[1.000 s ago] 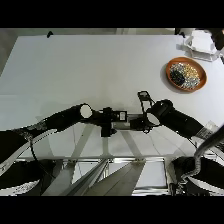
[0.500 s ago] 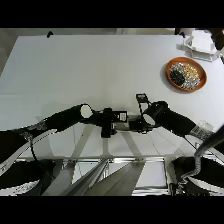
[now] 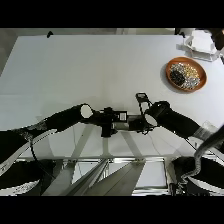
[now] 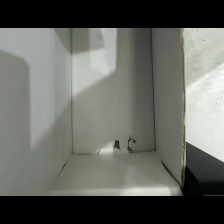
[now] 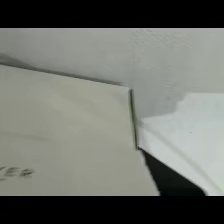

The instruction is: Fold the box and place the chain.

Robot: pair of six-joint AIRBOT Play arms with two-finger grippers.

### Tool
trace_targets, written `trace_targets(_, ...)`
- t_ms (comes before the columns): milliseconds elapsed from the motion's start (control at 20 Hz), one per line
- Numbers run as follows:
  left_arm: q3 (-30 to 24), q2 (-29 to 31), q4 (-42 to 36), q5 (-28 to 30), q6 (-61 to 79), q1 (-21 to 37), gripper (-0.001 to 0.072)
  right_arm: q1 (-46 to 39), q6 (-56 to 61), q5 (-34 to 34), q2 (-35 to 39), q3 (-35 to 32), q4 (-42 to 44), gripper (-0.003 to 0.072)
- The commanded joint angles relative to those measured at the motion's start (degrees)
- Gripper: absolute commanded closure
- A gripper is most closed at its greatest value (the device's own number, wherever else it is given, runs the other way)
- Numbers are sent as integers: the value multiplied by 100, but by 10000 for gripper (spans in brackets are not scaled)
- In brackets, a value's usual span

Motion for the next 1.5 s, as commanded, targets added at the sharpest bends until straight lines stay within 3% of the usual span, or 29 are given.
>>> trace_targets(0, 0, 2, 15, -24, -39, -2, 388, -4, -76, 149, 374, 2, -103, 313)
trace_targets(100, 0, 2, 15, -22, -39, -2, 388, -4, -157, 505, 623, 2, -109, 201)
trace_targets(500, 0, 2, 15, -63, -39, -2, 388, -254, -476, 1272, 1744, 11, -660, 199)
trace_targets(650, 0, 2, 15, -63, -37, -2, 388, -1353, -1388, 1384, 2096, 361, -678, 199)
trace_targets(800, 0, 2, 15, -66, -39, -2, 388, -3027, -2393, 883, 2017, 929, -671, 206)
trace_targets(950, 0, 2, 15, -79, -39, -2, 388, -4800, -3154, 363, 1360, 1207, -505, 207)
trace_targets(1050, 0, 2, 13, -83, -39, -2, 388, -5530, -3536, -66, 658, 1303, -245, 207)
trace_targets(1200, 0, 2, 15, -81, -37, -2, 388, -5761, -3810, -374, -531, 1770, -208, 207)
trace_targets(1450, 0, 2, 15, -81, -37, -2, 388, -5578, -3823, -481, -2177, 3154, -212, 207)
